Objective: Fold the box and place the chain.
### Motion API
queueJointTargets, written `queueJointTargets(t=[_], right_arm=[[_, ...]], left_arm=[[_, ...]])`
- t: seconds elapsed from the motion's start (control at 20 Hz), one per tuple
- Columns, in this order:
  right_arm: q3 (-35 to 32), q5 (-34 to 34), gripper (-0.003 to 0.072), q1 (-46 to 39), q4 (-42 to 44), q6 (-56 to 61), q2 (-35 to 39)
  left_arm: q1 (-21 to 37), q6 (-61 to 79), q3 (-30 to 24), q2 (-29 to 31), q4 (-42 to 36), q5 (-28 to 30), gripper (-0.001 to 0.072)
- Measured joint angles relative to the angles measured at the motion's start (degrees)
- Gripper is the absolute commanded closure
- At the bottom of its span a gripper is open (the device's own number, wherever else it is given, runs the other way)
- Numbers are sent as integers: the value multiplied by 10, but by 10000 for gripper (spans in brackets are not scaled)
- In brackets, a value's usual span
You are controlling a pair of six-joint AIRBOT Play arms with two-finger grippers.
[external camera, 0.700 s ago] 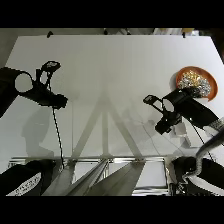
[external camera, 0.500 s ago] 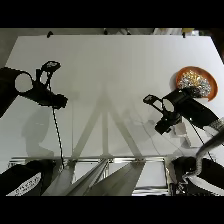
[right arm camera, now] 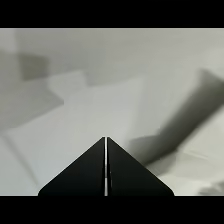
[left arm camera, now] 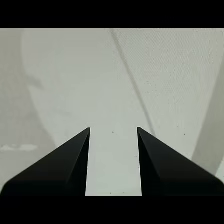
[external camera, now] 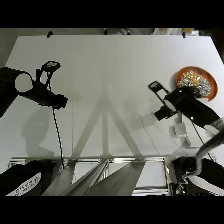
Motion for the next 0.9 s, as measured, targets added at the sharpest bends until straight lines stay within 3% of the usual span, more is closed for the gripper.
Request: queueJointTargets(t=[0.05,0.15,0.2,0.65,0.7,0.9], right_arm=[[0,-1,555,-25,-31,19,3],[0,5,92,-91,-74,34,7],[0,10,52,-128,-85,34,8],[0,37,65,-442,-122,-40,5],[0,36,168,-466,-124,-46,0],[0,24,259,-525,-128,-57,-22]], left_arm=[[0,0,0,0,0,0,376],[0,0,0,0,0,0,376],[0,0,0,0,0,0,376],[0,0,0,0,0,0,376],[0,0,0,0,0,0,376],[0,0,0,0,0,0,376]])
